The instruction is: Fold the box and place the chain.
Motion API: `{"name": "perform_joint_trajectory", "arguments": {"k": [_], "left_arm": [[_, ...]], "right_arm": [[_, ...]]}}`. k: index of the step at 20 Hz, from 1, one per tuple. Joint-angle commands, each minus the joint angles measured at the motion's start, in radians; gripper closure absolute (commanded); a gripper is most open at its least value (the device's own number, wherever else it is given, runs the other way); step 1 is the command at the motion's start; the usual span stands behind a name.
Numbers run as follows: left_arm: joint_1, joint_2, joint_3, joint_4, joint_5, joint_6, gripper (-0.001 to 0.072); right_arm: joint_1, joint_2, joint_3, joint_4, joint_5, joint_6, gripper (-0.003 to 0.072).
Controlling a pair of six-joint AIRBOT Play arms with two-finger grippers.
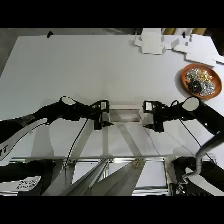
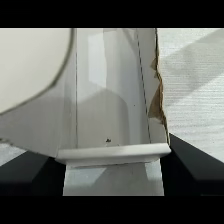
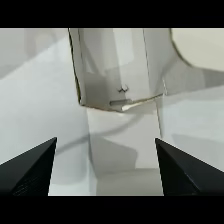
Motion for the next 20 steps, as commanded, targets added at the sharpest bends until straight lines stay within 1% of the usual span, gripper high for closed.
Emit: {"name": "perform_joint_trajectory", "arguments": {"k": [1, 2, 3, 5, 6, 9, 11, 14, 17, 18, 20], "left_arm": [[0.0, 0.0, 0.0, 0.0, 0.0, 0.001, 0.0367], [0.0, 0.0, 0.0, 0.0, -0.001, 0.002, 0.0367], [0.0, 0.0, 0.0, 0.0, -0.001, 0.002, 0.0367], [0.0, 0.0, 0.0, 0.0, -0.001, 0.001, 0.0367], [0.0, 0.0, 0.0, 0.0, -0.001, 0.001, 0.0367], [0.0, 0.0, 0.0, 0.0, 0.0, 0.002, 0.0367], [0.0, 0.0, 0.0, 0.0, -0.001, 0.001, 0.0367], [0.0, 0.0, 0.0, 0.0, -0.001, 0.002, 0.0367], [0.0, 0.0, 0.0, 0.0, -0.001, 0.001, 0.0367], [0.0, 0.0, 0.0, 0.0, 0.0, 0.001, 0.0367], [0.0, 0.0, 0.0, 0.0, -0.001, 0.001, 0.0367]], "right_arm": [[0.0, 0.074, 0.0, -0.072, 0.047, 0.109, 0.0049], [0.0, 0.091, 0.0, -0.061, 0.069, 0.125, 0.0125], [0.0, 0.104, 0.0, -0.035, 0.1, 0.127, 0.029], [0.0, 0.108, 0.0, 0.042, 0.153, 0.124, 0.0585], [0.0, 0.108, 0.0, 0.095, 0.169, 0.124, 0.0668], [0.02, 0.108, 0.0, 0.311, 0.142, 0.132, 0.0668], [0.051, 0.104, 0.0, 0.402, 0.061, 0.158, 0.0669], [0.088, 0.064, 0.0, 0.4, -0.081, 0.175, 0.0669], [0.09, 0.012, 0.0, 0.411, -0.229, 0.189, 0.0669], [0.09, -0.001, 0.0, 0.411, -0.269, 0.19, 0.0669], [0.089, -0.02, 0.0, 0.414, -0.307, 0.191, 0.0669]]}}
